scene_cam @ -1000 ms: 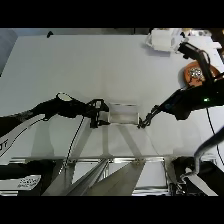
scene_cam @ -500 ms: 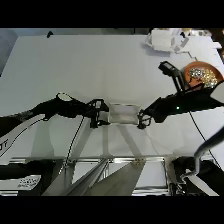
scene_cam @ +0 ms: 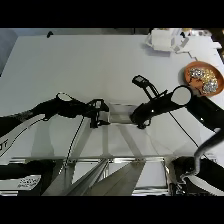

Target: Fold the box and place the chain.

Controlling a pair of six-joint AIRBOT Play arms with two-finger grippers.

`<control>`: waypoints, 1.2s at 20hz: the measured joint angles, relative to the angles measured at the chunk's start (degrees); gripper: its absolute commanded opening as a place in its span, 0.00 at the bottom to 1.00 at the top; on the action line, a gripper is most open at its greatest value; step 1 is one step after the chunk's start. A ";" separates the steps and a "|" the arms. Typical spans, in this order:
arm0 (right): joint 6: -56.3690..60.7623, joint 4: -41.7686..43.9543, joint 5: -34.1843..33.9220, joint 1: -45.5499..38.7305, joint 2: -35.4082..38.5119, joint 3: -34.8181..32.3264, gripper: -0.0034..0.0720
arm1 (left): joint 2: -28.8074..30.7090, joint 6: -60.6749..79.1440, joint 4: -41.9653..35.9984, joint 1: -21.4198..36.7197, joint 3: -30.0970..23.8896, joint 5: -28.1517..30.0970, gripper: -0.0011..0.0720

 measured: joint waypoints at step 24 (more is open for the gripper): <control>10.40 -14.75 5.55 -3.72 12.68 -8.98 0.41 | 0.00 0.00 0.00 0.00 0.00 0.00 0.04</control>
